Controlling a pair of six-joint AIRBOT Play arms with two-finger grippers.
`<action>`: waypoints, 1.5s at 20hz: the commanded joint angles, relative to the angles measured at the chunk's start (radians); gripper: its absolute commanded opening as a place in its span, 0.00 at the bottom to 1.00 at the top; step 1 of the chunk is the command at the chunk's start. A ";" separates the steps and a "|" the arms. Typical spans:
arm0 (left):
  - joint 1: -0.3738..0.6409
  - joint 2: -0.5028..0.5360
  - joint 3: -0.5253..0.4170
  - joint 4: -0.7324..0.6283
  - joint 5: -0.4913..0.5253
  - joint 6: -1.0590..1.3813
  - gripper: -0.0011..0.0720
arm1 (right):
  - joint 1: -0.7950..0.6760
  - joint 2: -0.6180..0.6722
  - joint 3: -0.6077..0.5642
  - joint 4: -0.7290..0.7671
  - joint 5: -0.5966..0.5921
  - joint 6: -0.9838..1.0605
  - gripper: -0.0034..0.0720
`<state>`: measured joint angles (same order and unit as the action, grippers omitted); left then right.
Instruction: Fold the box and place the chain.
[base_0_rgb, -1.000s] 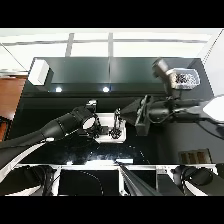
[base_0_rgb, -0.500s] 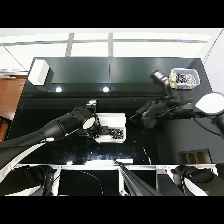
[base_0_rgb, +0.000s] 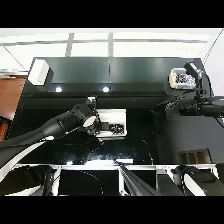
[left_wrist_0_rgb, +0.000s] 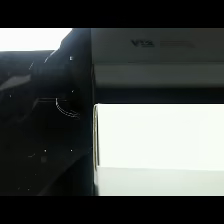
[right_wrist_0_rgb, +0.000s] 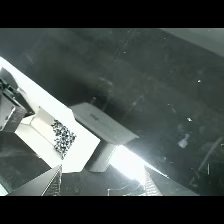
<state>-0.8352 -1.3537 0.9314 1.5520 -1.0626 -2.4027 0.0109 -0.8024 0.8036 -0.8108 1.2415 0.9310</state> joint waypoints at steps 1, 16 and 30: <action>0.001 0.000 0.023 0.014 0.001 0.037 0.10 | -0.013 0.005 0.001 -0.002 -0.003 0.002 0.81; 0.351 0.420 -0.069 -0.090 -0.139 0.922 0.54 | -0.013 0.004 0.001 -0.003 -0.085 0.005 0.81; 0.606 0.188 -0.430 -0.906 0.122 2.828 1.00 | -0.013 0.005 0.001 -0.013 -0.124 -0.029 0.81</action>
<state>-0.1234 -1.0805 0.5007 0.5903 -1.0370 0.1864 -0.0021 -0.7990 0.8036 -0.8234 1.1221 0.9154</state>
